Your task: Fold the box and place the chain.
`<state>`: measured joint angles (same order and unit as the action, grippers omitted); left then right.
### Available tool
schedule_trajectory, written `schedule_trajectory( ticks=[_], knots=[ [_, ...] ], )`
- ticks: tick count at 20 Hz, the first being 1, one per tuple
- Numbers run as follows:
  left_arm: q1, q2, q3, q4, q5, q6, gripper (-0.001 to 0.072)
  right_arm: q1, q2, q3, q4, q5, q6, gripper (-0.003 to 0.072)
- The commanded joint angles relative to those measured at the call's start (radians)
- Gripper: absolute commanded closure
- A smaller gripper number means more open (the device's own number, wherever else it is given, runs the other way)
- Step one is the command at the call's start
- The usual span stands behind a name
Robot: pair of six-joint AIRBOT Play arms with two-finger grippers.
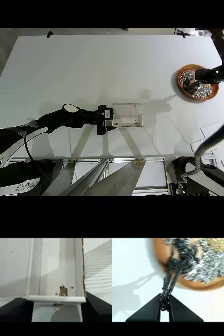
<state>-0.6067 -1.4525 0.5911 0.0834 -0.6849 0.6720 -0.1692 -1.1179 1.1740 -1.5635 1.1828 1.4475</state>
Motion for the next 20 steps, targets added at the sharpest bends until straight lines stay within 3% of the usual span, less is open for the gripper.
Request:
schedule_trajectory(
  ticks=[1, 8, 15, 20],
  knots=[
    [0.0, 0.001, 0.0, 0.0, 0.0, 0.0, 0.0321, 0.117, 0.161, 0.001, 0.053, 0.112, 0.0, 0.0677],
    [0.001, 0.001, 0.0, 0.0, 0.0, 0.0, 0.0321, 0.391, 0.356, 0.0, 0.053, 0.388, 0.143, 0.0677],
    [0.0, 0.001, 0.0, 0.0, -0.001, 0.0, 0.0321, 0.742, 0.412, -0.029, 0.039, 0.367, 0.36, 0.0677],
    [0.001, 0.001, 0.0, 0.0, 0.0, 0.0, 0.0321, 0.943, 0.409, -0.188, 0.013, 0.189, 0.511, 0.0677]
  ],
)
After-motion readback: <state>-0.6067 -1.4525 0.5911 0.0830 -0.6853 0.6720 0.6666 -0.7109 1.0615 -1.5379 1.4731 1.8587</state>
